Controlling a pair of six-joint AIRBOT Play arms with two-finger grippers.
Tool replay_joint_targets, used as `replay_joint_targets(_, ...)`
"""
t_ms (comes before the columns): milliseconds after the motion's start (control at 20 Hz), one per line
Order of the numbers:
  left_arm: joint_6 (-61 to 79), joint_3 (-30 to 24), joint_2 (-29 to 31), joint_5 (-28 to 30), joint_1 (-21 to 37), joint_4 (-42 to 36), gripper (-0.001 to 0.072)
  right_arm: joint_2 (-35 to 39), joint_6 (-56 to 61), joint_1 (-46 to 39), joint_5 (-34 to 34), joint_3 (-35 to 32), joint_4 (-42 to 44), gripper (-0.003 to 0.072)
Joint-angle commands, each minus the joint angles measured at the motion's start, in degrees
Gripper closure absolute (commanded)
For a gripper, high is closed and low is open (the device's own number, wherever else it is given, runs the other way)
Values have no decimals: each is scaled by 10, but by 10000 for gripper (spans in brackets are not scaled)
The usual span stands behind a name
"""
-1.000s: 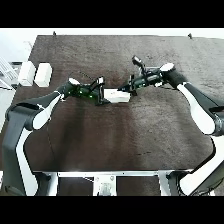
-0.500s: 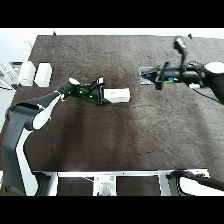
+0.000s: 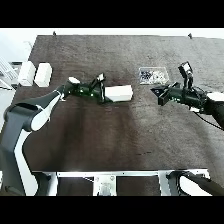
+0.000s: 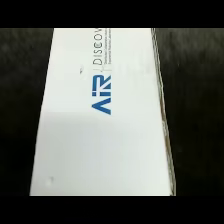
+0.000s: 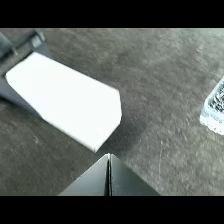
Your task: Fold the box and place the chain.
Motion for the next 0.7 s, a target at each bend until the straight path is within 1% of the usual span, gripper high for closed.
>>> replay_joint_targets(0,-66,0,65,-4,12,-18,692,7,-6,-1,-7,-15,2,675)
replay_joint_targets(100,-95,0,123,4,36,-14,693,7,-6,-1,-7,-15,3,675)
replay_joint_targets(150,-117,0,151,19,50,-3,693,7,-6,-1,-7,-15,4,675)
replay_joint_targets(250,-191,0,208,66,84,62,695,7,2,-1,-7,-15,5,675)
replay_joint_targets(300,-239,0,233,97,101,106,695,7,9,-1,-7,-15,5,675)
replay_joint_targets(400,-349,-9,279,177,138,198,694,7,9,-1,-7,-15,5,675)
replay_joint_targets(500,-421,-48,316,270,178,235,695,7,9,-1,-7,-15,5,675)
replay_joint_targets(550,-445,-72,329,306,198,240,694,7,9,-1,-7,-15,5,675)
replay_joint_targets(600,-461,-95,333,324,221,242,695,7,9,-1,-7,-15,5,675)
replay_joint_targets(650,-464,-116,333,325,241,242,694,7,9,-1,-7,-15,5,675)
